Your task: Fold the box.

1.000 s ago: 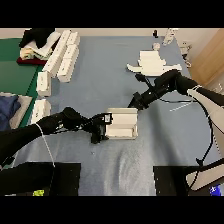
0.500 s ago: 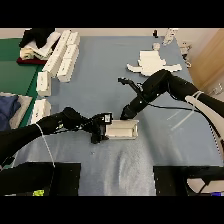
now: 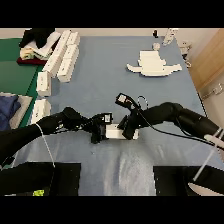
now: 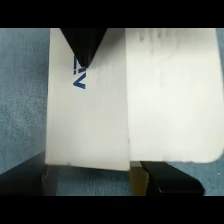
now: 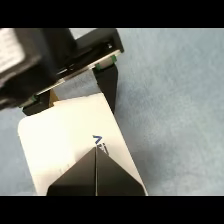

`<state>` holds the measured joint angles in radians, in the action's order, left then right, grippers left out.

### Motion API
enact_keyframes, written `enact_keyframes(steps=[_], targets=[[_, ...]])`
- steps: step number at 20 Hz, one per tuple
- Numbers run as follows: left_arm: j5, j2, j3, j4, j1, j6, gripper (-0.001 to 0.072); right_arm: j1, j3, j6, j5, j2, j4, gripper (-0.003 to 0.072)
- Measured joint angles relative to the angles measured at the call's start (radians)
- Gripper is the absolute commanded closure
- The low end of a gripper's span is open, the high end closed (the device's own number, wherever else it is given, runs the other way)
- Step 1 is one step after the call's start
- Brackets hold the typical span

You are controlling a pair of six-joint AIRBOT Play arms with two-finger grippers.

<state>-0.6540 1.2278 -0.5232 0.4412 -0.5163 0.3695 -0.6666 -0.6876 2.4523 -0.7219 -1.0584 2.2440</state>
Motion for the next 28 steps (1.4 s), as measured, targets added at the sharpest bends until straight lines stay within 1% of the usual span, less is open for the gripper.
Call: enact_keyframes(steps=[1, 3, 4, 5, 6, 7, 11, 17, 23, 24, 26, 28], targets=[[0.0, 0.0, 0.0, 0.0, 0.0, 0.0, 0.0351, -0.016, 0.023, 0.02, 0.033, 0.023, -0.002, 0.0514], [0.0, 0.0, 0.0, 0.0, 0.0, 0.0, 0.0351, -0.041, 0.051, 0.059, 0.077, 0.06, -0.012, 0.0355], [0.0, 0.0, 0.0, 0.0, 0.0, 0.0, 0.0351, -0.05, 0.06, 0.076, 0.09, 0.071, -0.02, 0.0333], [0.0, 0.0, 0.0, 0.0, 0.0, 0.0, 0.0351, -0.06, 0.066, 0.097, 0.097, 0.08, -0.032, 0.0327], [0.0, 0.0, 0.0, 0.0, 0.0, 0.0, 0.0351, -0.069, 0.071, 0.112, 0.101, 0.086, -0.04, 0.0252], [0.0, 0.0, 0.0, 0.0, 0.0, 0.0, 0.0351, -0.077, 0.074, 0.13, 0.097, 0.09, -0.053, 0.0202], [0.0, 0.0, 0.0, 0.0, 0.0, 0.0, 0.0351, -0.106, 0.08, 0.212, 0.074, 0.091, -0.1, 0.0201], [0.0, 0.0, 0.0, 0.0, 0.0, 0.0, 0.0351, -0.119, 0.08, 0.299, 0.14, 0.063, -0.165, 0.0202], [0.0, 0.0, 0.0, 0.0, 0.0, -0.001, 0.0351, -0.121, 0.075, 0.325, 0.161, 0.097, -0.174, 0.0204], [0.0, 0.0, 0.0, 0.0, 0.0, -0.001, 0.0351, -0.121, 0.074, 0.328, 0.166, 0.103, -0.174, 0.0216], [0.0, 0.0, 0.0, 0.0, 0.0, -0.001, 0.0351, -0.121, 0.074, 0.331, 0.177, 0.109, -0.182, 0.0216], [0.001, 0.0, 0.0, 0.0, 0.0, -0.002, 0.0351, -0.119, 0.075, 0.331, 0.199, 0.11, -0.191, 0.0246]])
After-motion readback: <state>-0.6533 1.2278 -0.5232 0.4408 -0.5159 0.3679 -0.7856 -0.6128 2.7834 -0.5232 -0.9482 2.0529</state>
